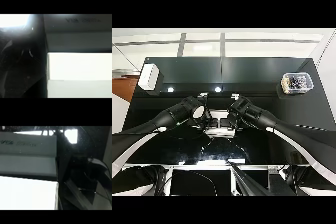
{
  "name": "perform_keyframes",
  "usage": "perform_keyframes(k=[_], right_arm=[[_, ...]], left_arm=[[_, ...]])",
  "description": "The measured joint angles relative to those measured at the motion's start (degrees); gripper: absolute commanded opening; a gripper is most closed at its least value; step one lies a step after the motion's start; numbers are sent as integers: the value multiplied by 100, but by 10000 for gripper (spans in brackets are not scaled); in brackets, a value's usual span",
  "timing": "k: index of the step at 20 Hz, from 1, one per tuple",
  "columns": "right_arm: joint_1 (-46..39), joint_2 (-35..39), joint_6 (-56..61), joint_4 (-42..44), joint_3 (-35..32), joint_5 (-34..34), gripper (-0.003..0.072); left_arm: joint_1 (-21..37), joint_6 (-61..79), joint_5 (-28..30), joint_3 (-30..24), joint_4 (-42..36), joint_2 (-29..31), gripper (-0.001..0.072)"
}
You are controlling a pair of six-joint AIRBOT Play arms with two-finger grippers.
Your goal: Fold the box and place the chain.
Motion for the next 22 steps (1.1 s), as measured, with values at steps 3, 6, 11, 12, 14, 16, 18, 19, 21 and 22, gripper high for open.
perform_keyframes(k=[3, 6, 11, 12, 14, 16, 18, 19, 21, 22], right_arm=[[-20, -13, 0, -13, 9, -24, 203], [-39, -24, 2, -22, 9, -33, 203], [-50, -48, 2, -74, 9, -50, 203], [-50, -55, 2, -79, 9, -57, 202], [-50, -61, 2, -85, 11, -61, 160], [-48, -66, 2, -83, 13, -55, 32], [-50, -66, 39, -90, 11, -50, 30], [-50, -66, 26, -81, 11, -44, 30], [-48, -66, 17, -59, 11, -35, 32], [-48, -66, 15, -50, 11, -33, 35]], left_arm=[[0, -4, 0, 0, 0, 0, 25], [0, -13, 0, 0, 0, 0, 26], [0, -7, 2, -2, 0, 0, 25], [0, -4, 4, -2, 0, 0, 25], [0, 0, 4, -2, 0, 0, 25], [0, 0, 2, 0, 0, 0, 26], [0, -15, 2, -2, -13, 0, 25], [0, -13, 0, 0, -11, 0, 25], [0, -9, -2, 0, -9, 0, 25], [0, -4, -4, -2, -7, 0, 25]])
